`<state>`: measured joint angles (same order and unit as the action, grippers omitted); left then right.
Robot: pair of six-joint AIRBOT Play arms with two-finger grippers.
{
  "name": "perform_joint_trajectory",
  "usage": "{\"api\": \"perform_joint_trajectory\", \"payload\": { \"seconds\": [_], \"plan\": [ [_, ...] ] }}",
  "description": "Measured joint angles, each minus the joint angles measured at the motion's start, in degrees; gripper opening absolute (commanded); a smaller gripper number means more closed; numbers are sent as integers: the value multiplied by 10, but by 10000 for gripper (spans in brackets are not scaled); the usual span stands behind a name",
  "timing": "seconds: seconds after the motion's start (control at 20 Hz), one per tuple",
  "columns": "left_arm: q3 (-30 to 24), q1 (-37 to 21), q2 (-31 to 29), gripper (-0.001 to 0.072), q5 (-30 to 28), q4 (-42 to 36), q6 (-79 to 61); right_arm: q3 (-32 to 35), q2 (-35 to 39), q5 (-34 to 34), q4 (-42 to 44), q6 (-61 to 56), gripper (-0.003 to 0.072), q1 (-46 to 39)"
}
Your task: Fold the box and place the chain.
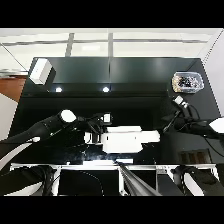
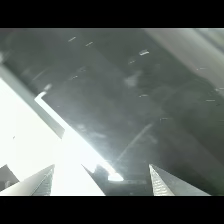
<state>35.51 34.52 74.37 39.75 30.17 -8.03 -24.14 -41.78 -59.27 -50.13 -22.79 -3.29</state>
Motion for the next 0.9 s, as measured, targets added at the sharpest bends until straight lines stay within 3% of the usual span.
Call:
{"api": "perform_joint_trajectory", "payload": {
  "seconds": [0.45, 0.9],
  "plan": [
    [0, 0, 6, 31, -16, 0, -2, 72, -5, 54, 5, 63, 699, 161],
    [0, 0, 6, 31, -17, 0, 0, 96, -19, 116, 40, 104, 698, 257]
  ]
}}
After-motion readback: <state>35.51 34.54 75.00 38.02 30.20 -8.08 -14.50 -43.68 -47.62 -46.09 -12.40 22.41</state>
